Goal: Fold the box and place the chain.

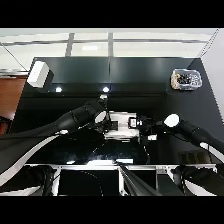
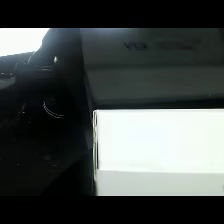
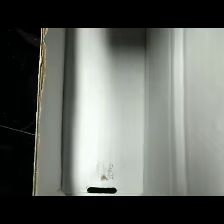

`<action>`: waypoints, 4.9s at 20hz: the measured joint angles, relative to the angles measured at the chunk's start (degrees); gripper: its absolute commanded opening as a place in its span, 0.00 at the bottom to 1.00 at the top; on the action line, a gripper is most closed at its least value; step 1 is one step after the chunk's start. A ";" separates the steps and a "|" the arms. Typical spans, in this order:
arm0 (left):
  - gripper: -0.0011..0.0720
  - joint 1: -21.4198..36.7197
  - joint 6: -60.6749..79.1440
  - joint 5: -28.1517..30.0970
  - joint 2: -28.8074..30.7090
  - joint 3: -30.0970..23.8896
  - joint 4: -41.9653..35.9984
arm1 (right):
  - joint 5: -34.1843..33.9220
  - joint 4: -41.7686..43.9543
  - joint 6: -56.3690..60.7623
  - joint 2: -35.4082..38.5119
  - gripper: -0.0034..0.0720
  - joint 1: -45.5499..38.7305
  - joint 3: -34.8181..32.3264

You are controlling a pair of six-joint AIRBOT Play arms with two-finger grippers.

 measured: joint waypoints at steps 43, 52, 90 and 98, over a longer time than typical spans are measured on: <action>0.04 0.07 -1.22 -1.60 -0.02 0.24 2.19 | -3.89 3.13 9.75 3.67 0.46 2.27 0.00; 0.04 0.07 -1.07 -1.95 -0.02 0.24 2.21 | -3.98 3.04 9.73 3.67 0.05 1.68 0.00; 0.04 0.07 -1.16 -1.88 -0.02 0.24 2.25 | 27.10 4.04 66.40 -3.74 0.64 -25.73 -1.84; 0.04 0.07 -1.16 -1.92 -0.02 0.24 2.25 | 28.11 6.97 65.46 -3.87 0.99 -21.14 2.43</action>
